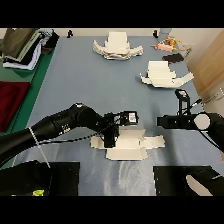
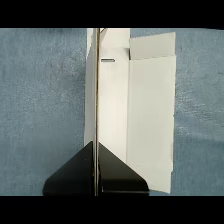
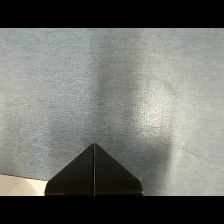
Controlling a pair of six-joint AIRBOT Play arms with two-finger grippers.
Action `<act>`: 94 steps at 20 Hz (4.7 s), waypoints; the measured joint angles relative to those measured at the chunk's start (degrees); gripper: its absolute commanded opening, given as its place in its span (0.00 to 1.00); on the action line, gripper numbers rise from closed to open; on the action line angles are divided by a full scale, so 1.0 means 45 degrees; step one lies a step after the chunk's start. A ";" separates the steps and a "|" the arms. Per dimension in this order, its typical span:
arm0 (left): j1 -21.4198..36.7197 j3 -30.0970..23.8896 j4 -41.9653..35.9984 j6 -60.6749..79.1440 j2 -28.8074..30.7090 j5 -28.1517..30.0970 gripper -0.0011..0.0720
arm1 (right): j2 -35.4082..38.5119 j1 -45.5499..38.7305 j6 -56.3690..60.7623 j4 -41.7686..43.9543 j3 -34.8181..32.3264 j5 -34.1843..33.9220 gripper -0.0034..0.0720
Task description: Fold the box.
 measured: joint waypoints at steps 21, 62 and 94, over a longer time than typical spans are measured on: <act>-0.0015 -0.0029 -0.0039 0.0024 -0.0015 0.0049 0.03 | 0.4367 0.6577 -0.2667 0.2035 0.0117 0.6222 0.76; -0.0024 -0.0039 -0.0102 -0.0015 -0.0015 0.0107 0.03 | 0.0879 1.2803 0.2793 -0.7995 0.0617 0.3045 1.00; -0.0024 -0.0039 -0.0097 0.0005 -0.0015 0.0102 0.03 | -0.1069 0.4507 -1.4834 0.3201 0.0223 0.2084 0.98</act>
